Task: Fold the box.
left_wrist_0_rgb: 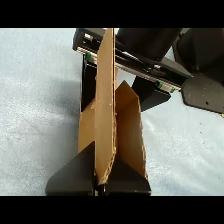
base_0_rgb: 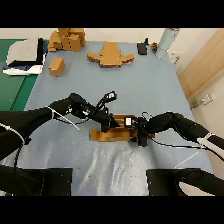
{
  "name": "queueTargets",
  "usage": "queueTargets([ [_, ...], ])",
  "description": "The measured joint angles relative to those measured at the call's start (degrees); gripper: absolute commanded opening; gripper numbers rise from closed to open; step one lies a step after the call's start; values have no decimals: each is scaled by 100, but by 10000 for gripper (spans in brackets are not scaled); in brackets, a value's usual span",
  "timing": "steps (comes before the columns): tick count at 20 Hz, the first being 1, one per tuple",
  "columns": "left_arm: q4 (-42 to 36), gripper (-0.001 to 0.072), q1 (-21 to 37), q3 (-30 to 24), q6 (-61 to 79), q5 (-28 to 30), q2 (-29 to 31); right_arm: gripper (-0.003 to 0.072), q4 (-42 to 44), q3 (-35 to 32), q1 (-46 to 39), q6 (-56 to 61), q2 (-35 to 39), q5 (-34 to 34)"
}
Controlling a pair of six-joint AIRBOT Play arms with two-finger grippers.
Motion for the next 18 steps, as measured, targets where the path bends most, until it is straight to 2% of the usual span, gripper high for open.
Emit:
queueTargets([
  [1,15,343,15,7,-35,22,24,503,9,0,0,2,0,2],
  [2,11,378,42,13,-92,44,52,503,9,0,0,2,0,2],
  [7,310,380,269,35,-876,96,247,503,-2,0,0,2,0,2],
  [8,507,455,337,35,-1128,70,326,503,-4,0,0,2,0,2],
  [9,739,681,402,35,-1408,22,415,503,-4,0,0,2,0,2],
  [10,1003,706,452,35,-1749,-42,516,503,-7,0,0,2,0,2],
  [12,1609,703,540,35,-2621,-238,748,503,-7,0,0,0,0,0],
  [13,1910,538,549,35,-3086,-417,848,505,-9,0,0,0,0,2],
  [14,2103,157,557,35,-3508,-656,920,505,-9,0,0,2,0,0],
  [15,2271,16,538,35,-3945,-903,975,505,-9,0,0,0,0,0],
  [18,2339,16,332,35,-4878,-1366,1054,505,-9,0,0,-2,0,-4],
])
